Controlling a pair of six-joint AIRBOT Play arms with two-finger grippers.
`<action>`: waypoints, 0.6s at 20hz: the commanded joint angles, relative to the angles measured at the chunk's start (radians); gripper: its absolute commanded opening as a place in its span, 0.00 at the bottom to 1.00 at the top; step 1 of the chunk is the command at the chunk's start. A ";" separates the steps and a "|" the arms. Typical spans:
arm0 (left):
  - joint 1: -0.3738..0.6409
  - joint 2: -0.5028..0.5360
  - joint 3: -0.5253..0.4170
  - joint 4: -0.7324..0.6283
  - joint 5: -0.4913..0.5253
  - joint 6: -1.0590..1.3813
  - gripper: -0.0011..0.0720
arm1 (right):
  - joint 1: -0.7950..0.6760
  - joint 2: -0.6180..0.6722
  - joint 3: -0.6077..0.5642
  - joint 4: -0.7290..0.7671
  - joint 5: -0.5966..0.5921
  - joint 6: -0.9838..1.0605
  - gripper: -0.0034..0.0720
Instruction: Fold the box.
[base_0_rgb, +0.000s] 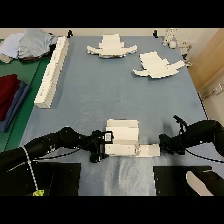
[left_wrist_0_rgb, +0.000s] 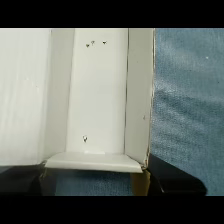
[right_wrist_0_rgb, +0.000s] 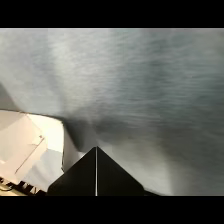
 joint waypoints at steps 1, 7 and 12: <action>0.001 0.000 0.001 0.000 0.000 0.000 0.85 | -0.005 -0.003 -0.014 0.093 -0.011 -0.071 0.05; 0.001 0.000 0.001 0.000 0.000 0.000 0.85 | -0.005 -0.003 -0.029 0.087 0.006 -0.079 0.05; 0.001 0.000 0.001 0.000 0.000 0.000 0.85 | 0.037 -0.003 -0.053 0.123 0.024 -0.087 0.05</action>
